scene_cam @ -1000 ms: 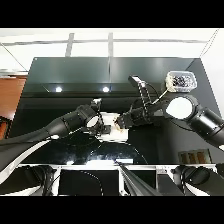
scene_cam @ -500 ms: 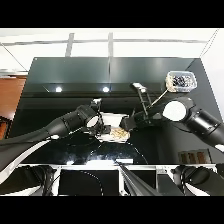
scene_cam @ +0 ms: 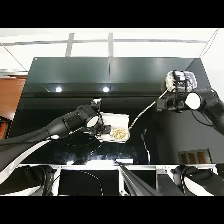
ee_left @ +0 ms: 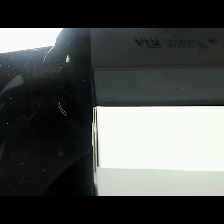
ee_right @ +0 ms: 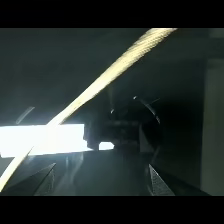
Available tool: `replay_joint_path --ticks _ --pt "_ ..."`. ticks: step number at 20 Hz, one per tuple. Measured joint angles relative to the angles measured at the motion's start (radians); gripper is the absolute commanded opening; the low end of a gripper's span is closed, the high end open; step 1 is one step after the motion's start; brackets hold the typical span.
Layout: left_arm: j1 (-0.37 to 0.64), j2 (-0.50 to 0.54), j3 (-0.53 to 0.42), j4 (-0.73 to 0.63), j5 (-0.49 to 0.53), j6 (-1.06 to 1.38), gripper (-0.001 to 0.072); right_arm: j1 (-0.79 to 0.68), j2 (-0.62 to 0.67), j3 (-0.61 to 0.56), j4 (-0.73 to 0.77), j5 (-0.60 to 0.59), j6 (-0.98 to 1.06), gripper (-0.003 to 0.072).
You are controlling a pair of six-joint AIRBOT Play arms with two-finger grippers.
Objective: Fold the box and place the chain.
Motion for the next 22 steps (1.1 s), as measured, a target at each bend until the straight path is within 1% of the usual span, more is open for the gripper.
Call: replay_joint_path --ticks 2,4,8,9,10,11,12,14,17,20,22 --pt "0.000 0.000 0.000 0.000 0.000 0.000 0.0030 -0.074 -0.090 0.032 -0.001 -0.070 0.051 0.0681" --pt "0.000 0.000 0.000 0.000 0.000 0.000 0.0030 -0.132 -0.190 0.094 0.024 -0.117 0.107 0.0680" --pt "0.000 0.000 0.000 0.000 0.000 0.000 0.0030 -0.183 -0.381 0.244 0.069 -0.152 0.200 0.0678" --pt "0.000 0.000 0.000 0.000 0.000 0.000 0.0030 -0.188 -0.418 0.278 0.074 -0.164 0.213 0.0664" --pt "0.000 0.000 0.000 0.000 0.000 0.000 0.0030 -0.193 -0.452 0.309 0.079 -0.160 0.224 0.0460" --pt "0.000 0.000 0.000 0.000 0.000 0.000 0.0031 -0.196 -0.478 0.333 0.085 -0.162 0.233 0.0238" --pt "0.000 0.000 0.000 0.000 0.000 0.000 0.0031 -0.197 -0.496 0.350 0.088 -0.162 0.238 -0.0003" --pt "0.000 0.000 0.000 0.000 0.000 0.000 0.0030 -0.200 -0.518 0.373 0.095 -0.143 0.237 0.0009" --pt "0.000 0.000 0.000 0.000 0.000 0.000 0.0030 -0.202 -0.503 0.401 0.099 -0.061 0.147 0.0006" --pt "0.000 0.000 0.000 0.000 0.000 0.000 0.0030 -0.202 -0.390 0.413 0.103 0.029 0.014 0.0005" --pt "0.000 0.000 0.000 0.000 0.000 0.000 0.0030 -0.200 -0.258 0.417 0.105 0.070 -0.070 0.0005"
